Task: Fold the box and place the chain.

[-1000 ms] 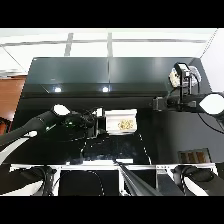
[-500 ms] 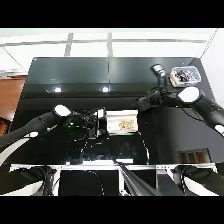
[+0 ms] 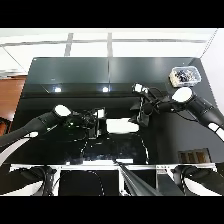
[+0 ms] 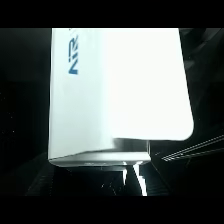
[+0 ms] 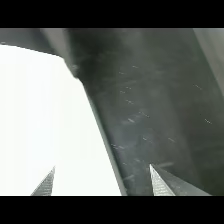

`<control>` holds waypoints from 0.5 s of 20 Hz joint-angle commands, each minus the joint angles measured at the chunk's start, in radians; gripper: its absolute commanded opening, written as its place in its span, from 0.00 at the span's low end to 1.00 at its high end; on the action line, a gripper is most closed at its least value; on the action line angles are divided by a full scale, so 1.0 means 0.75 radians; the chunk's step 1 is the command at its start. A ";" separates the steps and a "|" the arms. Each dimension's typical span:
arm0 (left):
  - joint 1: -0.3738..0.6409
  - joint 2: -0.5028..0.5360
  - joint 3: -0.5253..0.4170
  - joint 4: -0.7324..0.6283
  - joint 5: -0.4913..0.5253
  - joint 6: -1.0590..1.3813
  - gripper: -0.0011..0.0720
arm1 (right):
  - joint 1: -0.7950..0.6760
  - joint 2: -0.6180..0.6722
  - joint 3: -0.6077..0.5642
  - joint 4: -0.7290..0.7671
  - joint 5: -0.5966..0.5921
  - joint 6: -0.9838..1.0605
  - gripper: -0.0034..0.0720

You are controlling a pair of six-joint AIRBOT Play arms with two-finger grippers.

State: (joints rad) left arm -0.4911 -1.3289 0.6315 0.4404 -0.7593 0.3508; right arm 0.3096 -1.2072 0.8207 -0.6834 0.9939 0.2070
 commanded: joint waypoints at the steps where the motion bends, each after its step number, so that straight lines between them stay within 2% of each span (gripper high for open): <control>1: -0.001 -0.001 0.000 0.000 0.002 0.000 0.58 | 0.049 -0.003 -0.008 -0.012 0.039 -0.079 0.98; 8: -0.001 -0.001 0.000 -0.001 0.008 -0.004 0.58 | 0.056 -0.003 -0.008 -0.039 0.173 -0.078 0.98; 10: -0.001 -0.001 0.000 -0.001 0.007 -0.005 0.58 | 0.055 -0.003 -0.008 -0.081 0.132 -0.078 0.98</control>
State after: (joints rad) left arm -0.4911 -1.3289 0.6319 0.4404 -0.7567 0.3481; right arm 0.3489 -1.2095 0.8154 -0.7162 1.0897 0.1524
